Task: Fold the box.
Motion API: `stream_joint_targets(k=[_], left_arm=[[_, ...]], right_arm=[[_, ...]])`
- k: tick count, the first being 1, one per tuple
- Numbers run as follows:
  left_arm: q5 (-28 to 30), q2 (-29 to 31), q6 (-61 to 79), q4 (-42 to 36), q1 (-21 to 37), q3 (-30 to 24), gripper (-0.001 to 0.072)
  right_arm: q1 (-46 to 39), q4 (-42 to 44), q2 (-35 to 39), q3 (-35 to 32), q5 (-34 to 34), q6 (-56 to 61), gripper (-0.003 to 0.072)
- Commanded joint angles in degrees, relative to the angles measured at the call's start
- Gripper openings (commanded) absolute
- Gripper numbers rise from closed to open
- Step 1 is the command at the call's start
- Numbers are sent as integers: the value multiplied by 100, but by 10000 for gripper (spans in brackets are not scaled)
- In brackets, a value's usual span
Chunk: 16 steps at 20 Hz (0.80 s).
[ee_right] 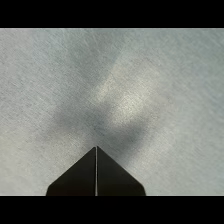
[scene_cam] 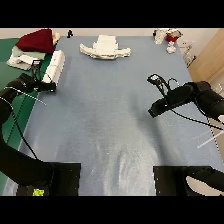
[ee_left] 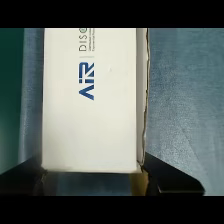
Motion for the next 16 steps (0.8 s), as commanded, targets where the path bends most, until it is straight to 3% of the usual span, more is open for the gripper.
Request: stream_joint_targets(k=[1,11,13,16], left_arm=[[-7,-149,4,-22,-24,142,392],[-107,-149,2,-28,-24,142,394],[-125,-146,-26,-33,-24,142,699],[-219,-17,-26,-22,-13,142,698]], right_arm=[[2,-2,-2,4,0,2,4],[2,-2,-4,4,0,2,4],[2,-2,-2,4,0,2,5],[2,-2,-2,4,0,2,4]])
